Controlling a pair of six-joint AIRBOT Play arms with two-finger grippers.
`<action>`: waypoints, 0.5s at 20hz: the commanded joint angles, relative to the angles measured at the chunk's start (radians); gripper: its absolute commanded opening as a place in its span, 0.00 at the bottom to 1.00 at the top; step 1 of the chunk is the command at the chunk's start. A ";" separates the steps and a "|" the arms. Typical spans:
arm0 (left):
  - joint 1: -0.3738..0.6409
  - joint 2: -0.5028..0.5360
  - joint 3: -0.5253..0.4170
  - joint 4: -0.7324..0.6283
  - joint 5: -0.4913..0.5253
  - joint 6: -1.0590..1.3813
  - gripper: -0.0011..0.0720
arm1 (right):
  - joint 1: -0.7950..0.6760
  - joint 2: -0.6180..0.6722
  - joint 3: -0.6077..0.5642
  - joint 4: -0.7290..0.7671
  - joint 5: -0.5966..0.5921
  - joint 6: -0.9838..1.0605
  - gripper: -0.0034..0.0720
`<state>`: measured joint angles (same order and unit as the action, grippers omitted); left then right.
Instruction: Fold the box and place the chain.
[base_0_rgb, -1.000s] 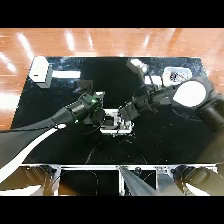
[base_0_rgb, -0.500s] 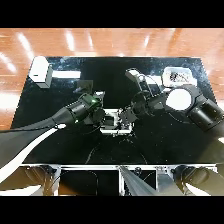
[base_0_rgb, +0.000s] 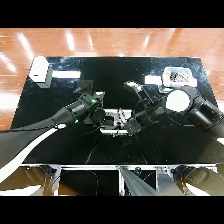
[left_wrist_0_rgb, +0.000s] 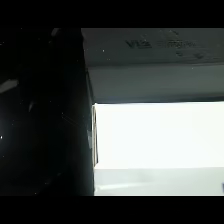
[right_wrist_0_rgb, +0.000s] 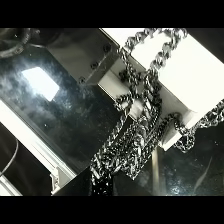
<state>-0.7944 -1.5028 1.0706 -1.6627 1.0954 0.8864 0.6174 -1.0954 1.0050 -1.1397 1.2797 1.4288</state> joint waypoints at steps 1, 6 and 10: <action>0.000 0.000 0.000 0.000 0.000 0.000 0.05 | 0.000 0.000 -0.002 -0.028 -0.025 0.031 0.09; 0.000 0.000 0.000 0.000 0.001 0.000 0.05 | -0.001 0.000 -0.002 -0.169 0.053 0.125 0.09; 0.000 0.000 0.000 0.000 0.001 0.000 0.05 | -0.020 0.000 -0.002 -0.274 0.174 0.149 0.09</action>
<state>-0.7944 -1.5028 1.0706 -1.6627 1.0958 0.8864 0.6079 -1.0954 1.0035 -1.3403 1.3724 1.5478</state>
